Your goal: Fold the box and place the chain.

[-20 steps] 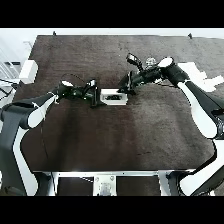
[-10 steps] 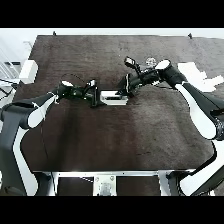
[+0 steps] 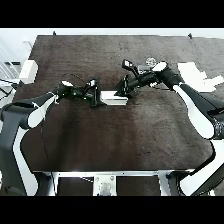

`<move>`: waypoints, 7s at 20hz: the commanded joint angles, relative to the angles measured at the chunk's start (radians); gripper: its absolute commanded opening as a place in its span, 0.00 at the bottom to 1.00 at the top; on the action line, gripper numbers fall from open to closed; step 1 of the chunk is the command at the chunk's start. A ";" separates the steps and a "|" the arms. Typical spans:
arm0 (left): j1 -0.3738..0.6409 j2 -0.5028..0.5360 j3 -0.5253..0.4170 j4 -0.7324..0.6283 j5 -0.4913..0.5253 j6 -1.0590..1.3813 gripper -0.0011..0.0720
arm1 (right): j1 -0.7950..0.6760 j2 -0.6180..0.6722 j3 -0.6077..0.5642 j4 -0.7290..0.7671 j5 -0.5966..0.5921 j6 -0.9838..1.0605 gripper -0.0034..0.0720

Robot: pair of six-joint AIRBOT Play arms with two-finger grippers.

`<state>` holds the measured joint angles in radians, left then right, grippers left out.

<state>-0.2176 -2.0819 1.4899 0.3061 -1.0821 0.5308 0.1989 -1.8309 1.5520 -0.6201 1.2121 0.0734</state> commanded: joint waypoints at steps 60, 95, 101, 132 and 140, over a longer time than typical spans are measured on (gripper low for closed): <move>0.000 0.001 0.000 0.000 0.000 0.000 0.40 | 0.016 0.015 -0.088 -0.010 -0.051 -0.052 0.09; 0.000 0.001 0.000 0.000 0.000 0.000 0.40 | -0.032 0.057 -0.138 0.159 -0.016 0.145 0.07; 0.000 0.005 0.000 -0.007 -0.001 0.000 0.40 | -0.131 0.473 -0.154 0.268 -0.017 0.137 0.06; 0.575 0.770 -0.563 0.071 0.473 -0.591 0.03 | -0.352 0.912 -0.781 0.272 -0.162 0.178 0.07; 0.871 1.019 -0.866 0.109 0.513 -0.628 0.03 | -0.352 0.912 -0.781 0.272 -0.177 0.177 0.07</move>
<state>0.5602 -1.1275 0.7029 0.3901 -0.5873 -0.0807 -0.1532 -0.9176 0.7712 -0.3477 1.0420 0.2504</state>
